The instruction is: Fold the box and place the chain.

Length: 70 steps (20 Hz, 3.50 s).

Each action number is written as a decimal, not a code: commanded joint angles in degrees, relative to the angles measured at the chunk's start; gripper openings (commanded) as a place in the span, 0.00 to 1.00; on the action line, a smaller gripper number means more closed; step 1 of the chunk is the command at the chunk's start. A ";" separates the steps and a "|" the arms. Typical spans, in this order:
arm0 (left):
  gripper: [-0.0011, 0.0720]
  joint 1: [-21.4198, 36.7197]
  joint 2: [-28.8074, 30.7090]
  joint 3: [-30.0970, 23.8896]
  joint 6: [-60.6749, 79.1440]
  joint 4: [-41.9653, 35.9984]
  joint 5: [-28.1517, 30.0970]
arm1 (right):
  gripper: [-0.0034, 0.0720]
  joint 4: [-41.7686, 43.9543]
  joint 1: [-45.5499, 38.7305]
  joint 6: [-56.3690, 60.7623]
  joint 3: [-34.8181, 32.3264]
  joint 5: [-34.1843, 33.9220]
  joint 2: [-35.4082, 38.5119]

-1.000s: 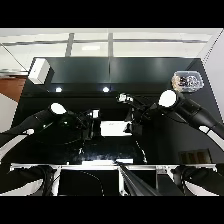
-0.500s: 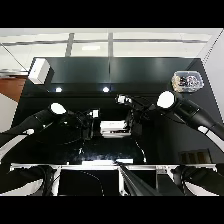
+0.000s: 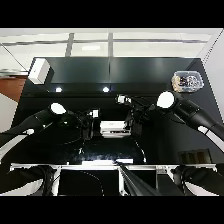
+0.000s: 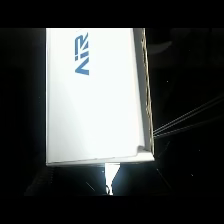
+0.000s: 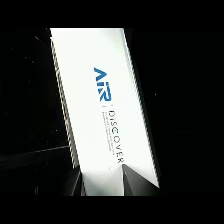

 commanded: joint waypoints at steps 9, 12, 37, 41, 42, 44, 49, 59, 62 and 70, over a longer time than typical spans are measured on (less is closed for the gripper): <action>0.65 -0.04 -0.04 0.02 0.04 0.00 0.00 | 0.36 -2.97 1.22 0.96 -0.09 -0.31 -0.17; 0.65 -0.04 -0.04 0.02 0.04 0.02 0.02 | 0.41 -2.97 1.22 1.16 -0.35 -0.39 -0.17; 0.65 -0.04 -0.04 0.02 0.04 0.02 0.00 | 0.41 -3.10 1.18 2.19 -0.26 0.22 0.02; 0.65 -0.04 -0.04 0.02 0.04 0.02 0.00 | 0.41 -4.55 1.18 2.27 -0.26 -0.39 0.02; 0.65 -0.04 -0.04 0.02 0.04 0.02 0.00 | 0.41 -5.05 1.18 2.62 -0.26 -0.42 0.02; 0.65 -0.04 -0.04 0.02 0.04 0.02 0.00 | 0.41 -5.57 1.20 2.82 -0.26 -0.35 0.02; 0.65 -0.04 -0.04 0.02 0.04 0.02 0.00 | 0.41 -5.88 1.22 3.10 -0.33 -0.46 -0.11; 0.65 -0.04 -0.04 0.02 0.04 0.02 0.00 | 0.41 -6.99 1.25 5.68 -0.20 -0.22 -0.02; 0.65 -0.04 -0.04 0.02 0.04 0.02 0.00 | 0.70 -7.02 1.22 6.56 0.57 -0.15 0.42; 0.65 -0.04 -0.04 0.02 0.04 0.02 0.00 | 0.70 -6.64 1.46 8.85 2.27 1.46 0.66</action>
